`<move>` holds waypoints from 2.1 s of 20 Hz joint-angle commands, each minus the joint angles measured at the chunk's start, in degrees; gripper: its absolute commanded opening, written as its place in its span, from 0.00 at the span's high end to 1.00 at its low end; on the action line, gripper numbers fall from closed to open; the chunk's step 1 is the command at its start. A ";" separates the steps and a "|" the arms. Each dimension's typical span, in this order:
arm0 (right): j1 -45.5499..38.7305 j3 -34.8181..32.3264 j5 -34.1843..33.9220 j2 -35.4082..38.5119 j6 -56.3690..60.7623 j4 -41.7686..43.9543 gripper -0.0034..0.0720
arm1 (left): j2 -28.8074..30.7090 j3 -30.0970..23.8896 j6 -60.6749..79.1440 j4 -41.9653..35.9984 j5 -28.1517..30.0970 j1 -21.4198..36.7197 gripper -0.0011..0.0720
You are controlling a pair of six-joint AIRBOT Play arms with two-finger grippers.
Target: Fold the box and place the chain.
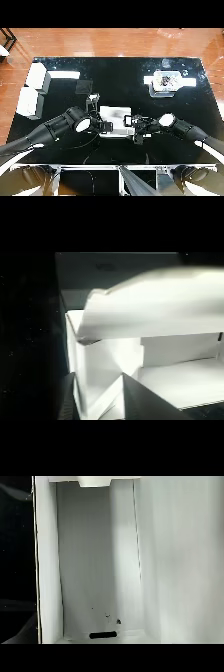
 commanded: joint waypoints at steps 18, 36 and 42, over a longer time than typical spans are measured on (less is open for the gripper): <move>0.04 -0.04 0.00 -0.02 0.00 0.02 0.55 | -4.33 0.07 -1.70 4.07 0.57 0.57 0.50; 0.04 -0.04 0.00 -0.02 0.00 0.02 0.55 | -9.07 4.22 -1.68 5.35 -5.49 0.61 0.59; 0.04 -0.04 0.00 -0.02 0.00 0.02 0.55 | -9.27 4.24 -1.66 5.38 -5.51 0.61 0.74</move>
